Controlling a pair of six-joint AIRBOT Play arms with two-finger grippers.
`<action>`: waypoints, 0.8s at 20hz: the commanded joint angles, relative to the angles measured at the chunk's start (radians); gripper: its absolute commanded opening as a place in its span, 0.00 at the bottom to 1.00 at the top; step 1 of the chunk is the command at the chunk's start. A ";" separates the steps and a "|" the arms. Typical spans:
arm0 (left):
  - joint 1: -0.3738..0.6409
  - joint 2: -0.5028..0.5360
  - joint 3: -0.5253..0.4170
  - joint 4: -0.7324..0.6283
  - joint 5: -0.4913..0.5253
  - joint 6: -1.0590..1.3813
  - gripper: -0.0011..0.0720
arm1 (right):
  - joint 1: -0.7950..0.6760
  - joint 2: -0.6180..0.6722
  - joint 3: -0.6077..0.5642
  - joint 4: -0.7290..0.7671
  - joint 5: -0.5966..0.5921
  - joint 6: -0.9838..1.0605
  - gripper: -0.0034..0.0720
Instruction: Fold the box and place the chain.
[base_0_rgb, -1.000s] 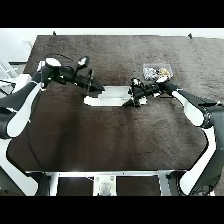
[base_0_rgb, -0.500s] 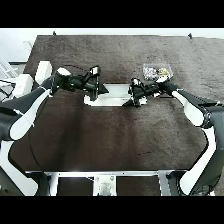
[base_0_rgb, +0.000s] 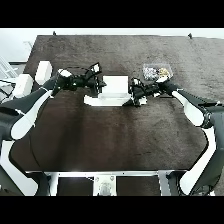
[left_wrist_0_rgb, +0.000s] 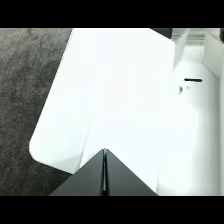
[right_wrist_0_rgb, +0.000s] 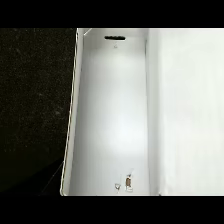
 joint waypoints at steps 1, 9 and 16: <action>-0.021 -0.018 0.000 0.000 0.035 -0.002 0.04 | 0.000 -0.001 0.000 0.000 0.000 -0.001 0.68; -0.048 -0.071 0.000 0.037 0.061 -0.017 0.04 | 0.000 -0.001 0.000 0.000 0.000 -0.001 0.68; -0.009 -0.030 0.030 0.056 -0.060 -0.035 0.04 | 0.000 -0.001 0.000 0.000 0.000 -0.001 0.68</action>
